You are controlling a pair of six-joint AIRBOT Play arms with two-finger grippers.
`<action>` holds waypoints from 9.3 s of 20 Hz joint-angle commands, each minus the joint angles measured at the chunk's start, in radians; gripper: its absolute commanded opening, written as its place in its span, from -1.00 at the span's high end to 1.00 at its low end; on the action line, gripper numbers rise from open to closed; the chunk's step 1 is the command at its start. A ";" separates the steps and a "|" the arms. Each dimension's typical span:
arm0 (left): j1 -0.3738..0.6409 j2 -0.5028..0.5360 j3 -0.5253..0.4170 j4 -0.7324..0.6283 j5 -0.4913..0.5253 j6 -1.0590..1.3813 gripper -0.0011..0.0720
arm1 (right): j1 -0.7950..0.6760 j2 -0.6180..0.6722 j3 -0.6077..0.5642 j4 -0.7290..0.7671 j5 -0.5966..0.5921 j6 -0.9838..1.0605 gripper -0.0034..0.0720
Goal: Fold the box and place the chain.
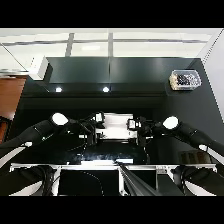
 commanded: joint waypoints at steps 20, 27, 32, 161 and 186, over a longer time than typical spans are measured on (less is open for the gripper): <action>0.829 0.160 -0.055 0.407 -0.397 -1.413 0.89 | 0.001 -0.001 0.000 0.000 0.000 0.000 -0.57; 0.631 -0.090 -0.058 0.238 -0.439 -1.240 0.89 | 0.001 -0.001 0.000 0.000 0.000 0.000 -0.57; 0.478 -0.135 -0.057 0.014 -0.364 -1.066 0.89 | 0.001 -0.001 0.000 0.000 0.000 0.000 -0.57; -0.328 -0.248 0.511 1.035 -0.399 -2.509 0.89 | -0.055 0.182 0.000 -0.202 0.137 0.149 -0.93; -0.328 -0.248 0.511 1.023 -0.404 -2.509 0.88 | 0.053 0.071 0.000 0.087 0.001 0.105 0.13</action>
